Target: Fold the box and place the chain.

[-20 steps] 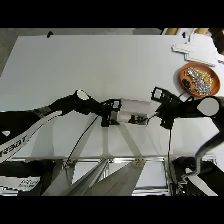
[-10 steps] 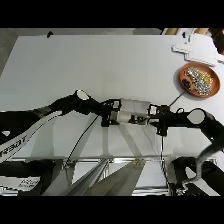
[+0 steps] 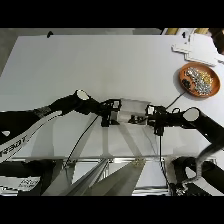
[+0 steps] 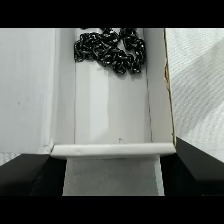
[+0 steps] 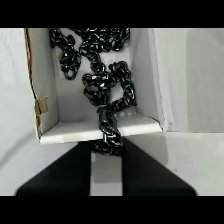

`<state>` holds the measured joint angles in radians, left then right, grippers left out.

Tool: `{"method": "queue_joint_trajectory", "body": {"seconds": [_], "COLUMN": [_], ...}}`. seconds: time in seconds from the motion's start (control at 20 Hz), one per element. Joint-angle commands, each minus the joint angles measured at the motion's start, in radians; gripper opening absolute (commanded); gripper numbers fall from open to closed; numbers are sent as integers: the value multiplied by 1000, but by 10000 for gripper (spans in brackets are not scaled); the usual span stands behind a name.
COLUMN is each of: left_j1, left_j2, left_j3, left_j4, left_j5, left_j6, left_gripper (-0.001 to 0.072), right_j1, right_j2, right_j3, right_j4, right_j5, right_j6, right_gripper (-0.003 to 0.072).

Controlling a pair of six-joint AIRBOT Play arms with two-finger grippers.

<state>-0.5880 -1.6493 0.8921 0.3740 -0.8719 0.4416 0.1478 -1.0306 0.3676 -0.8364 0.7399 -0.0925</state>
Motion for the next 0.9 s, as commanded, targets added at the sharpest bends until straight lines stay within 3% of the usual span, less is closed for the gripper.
{"method": "queue_joint_trajectory", "body": {"seconds": [0.0,0.05,0.4,0.6,0.75,0.85], "left_j1": [0,0,0,0,0,0], "left_j2": [1,1,1,1,1,1], "left_j3": [1,1,1,1,1,1], "left_j4": [0,0,0,0,0,0], "left_j5": [0,0,0,0,0,0], "left_j6": [0,0,0,0,0,0], "left_gripper": [207,207,207,207,207,207], "right_j1": [0,0,0,0,1,29], "right_j2": [-13,-5,267,464,490,483], "right_j3": [-1,-1,0,24,162,258], "right_j4": [21,7,-366,-322,-229,-149], "right_j5": [-4,-4,31,129,262,277], "right_j6": [-12,15,413,555,636,647], "right_gripper": [57,19,19,19,19,19]}}
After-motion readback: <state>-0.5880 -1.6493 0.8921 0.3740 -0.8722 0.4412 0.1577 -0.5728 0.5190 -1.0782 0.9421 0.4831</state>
